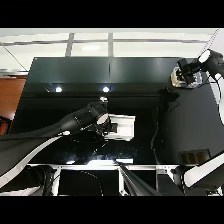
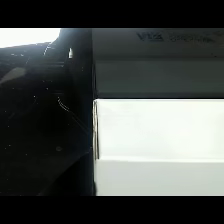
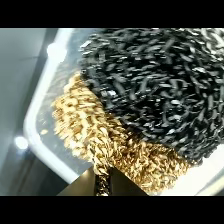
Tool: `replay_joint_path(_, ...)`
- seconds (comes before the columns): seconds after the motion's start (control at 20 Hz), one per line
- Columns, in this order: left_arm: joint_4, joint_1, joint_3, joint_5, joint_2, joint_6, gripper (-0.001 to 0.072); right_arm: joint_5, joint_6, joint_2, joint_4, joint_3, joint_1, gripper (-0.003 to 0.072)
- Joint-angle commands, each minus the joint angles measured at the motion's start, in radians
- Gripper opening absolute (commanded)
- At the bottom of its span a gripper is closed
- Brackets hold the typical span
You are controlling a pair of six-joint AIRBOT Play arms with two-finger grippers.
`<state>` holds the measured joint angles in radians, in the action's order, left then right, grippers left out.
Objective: Fold the box and place the chain.
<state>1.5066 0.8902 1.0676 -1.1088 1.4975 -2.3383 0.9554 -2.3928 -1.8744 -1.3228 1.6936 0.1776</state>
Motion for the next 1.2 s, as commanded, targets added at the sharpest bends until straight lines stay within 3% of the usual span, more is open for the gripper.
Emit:
replay_joint_path(0.0,0.000,0.000,0.000,0.000,0.000,0.000,0.0031,0.035,0.144,0.052,0.014,0.002,0.002,0.0013)
replay_joint_path(0.4,0.003,-0.001,0.000,0.001,0.000,0.000,0.0031,0.042,0.431,0.360,0.014,0.002,0.018,0.0010)
replay_joint_path(0.85,0.003,-0.001,0.000,0.000,0.000,0.000,0.0031,0.053,0.562,0.649,0.061,0.003,0.022,0.0009)
replay_joint_path(1.15,0.003,-0.001,0.000,-0.001,0.000,0.000,0.0031,0.217,0.766,0.789,0.242,0.070,0.022,0.0010)
